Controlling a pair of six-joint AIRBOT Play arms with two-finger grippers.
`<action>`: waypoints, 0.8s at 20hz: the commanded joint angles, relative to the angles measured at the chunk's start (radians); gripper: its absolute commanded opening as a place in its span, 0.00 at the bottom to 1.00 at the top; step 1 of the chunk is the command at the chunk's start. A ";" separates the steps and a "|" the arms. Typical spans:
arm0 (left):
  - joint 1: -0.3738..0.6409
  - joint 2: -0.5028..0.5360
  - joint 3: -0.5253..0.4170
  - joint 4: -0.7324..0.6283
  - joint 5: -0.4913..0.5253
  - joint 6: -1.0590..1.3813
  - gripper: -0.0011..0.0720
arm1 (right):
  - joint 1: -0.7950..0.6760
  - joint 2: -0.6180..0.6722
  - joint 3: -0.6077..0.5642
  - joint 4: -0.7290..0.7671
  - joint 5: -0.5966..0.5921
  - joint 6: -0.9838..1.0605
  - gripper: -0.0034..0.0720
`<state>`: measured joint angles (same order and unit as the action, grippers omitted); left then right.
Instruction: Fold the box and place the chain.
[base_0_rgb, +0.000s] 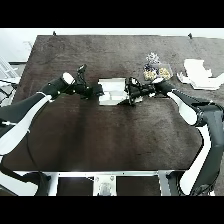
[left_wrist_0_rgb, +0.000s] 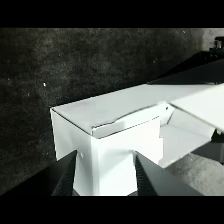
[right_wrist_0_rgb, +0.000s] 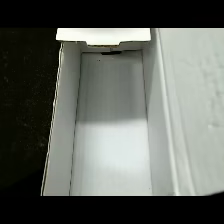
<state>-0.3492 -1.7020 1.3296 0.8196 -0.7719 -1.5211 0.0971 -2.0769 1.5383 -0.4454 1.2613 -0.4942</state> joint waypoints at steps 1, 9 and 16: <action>-0.028 -0.011 0.016 0.042 0.029 -0.055 0.59 | 0.000 0.000 0.000 0.000 0.000 0.000 0.83; -0.087 -0.080 0.156 0.381 -0.108 -0.355 0.59 | 0.001 0.000 0.000 0.000 0.000 0.000 0.83; -0.116 -0.162 0.287 0.500 -0.215 -0.430 0.59 | 0.000 0.000 0.000 0.000 0.000 0.000 0.83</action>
<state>-0.4488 -1.8339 1.5627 1.2423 -0.9386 -1.9038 0.0971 -2.0773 1.5383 -0.4458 1.2621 -0.4953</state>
